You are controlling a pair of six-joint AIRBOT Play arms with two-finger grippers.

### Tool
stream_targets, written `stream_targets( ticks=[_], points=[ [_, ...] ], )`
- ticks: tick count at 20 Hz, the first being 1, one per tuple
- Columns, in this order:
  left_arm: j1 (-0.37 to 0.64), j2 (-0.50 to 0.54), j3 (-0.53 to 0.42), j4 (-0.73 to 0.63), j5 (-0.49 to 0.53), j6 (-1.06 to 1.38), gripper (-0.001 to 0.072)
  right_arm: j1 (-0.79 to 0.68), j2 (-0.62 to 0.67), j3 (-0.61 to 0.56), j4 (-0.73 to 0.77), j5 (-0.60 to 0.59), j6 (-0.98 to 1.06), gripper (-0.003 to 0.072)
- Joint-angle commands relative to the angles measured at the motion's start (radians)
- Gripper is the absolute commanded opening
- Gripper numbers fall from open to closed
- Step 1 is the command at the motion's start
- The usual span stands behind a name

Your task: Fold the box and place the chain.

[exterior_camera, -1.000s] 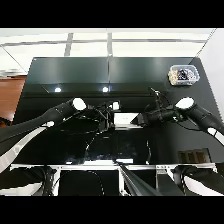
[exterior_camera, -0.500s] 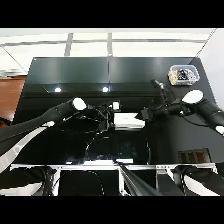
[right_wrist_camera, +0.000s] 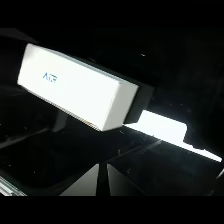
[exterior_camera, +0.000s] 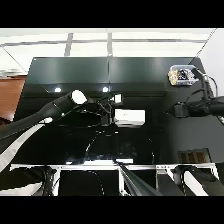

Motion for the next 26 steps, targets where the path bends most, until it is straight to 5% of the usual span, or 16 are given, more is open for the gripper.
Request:
stream_targets(
  ticks=[1,5,10,20,26],
  points=[
    [-0.030,-0.001,0.066,-0.079,-0.016,-0.006,0.0717,-0.048,0.034,0.001,-0.029,0.034,0.010,0.0056],
    [-0.124,-0.100,0.198,-0.148,0.054,-0.046,0.0715,-0.047,0.034,-0.004,-0.031,-0.018,0.010,0.0056],
    [-0.106,-0.265,0.337,-0.120,-0.097,-0.365,0.0714,-0.047,0.034,-0.004,-0.034,-0.033,0.000,0.0056],
    [-0.097,-0.280,0.343,0.007,-0.239,-0.357,0.0714,-0.047,0.034,-0.004,-0.034,-0.066,-0.001,0.0057],
    [-0.098,-0.280,0.343,0.008,-0.241,-0.249,0.0714,-0.047,0.034,-0.004,-0.034,-0.066,0.000,0.0056]
  ],
)
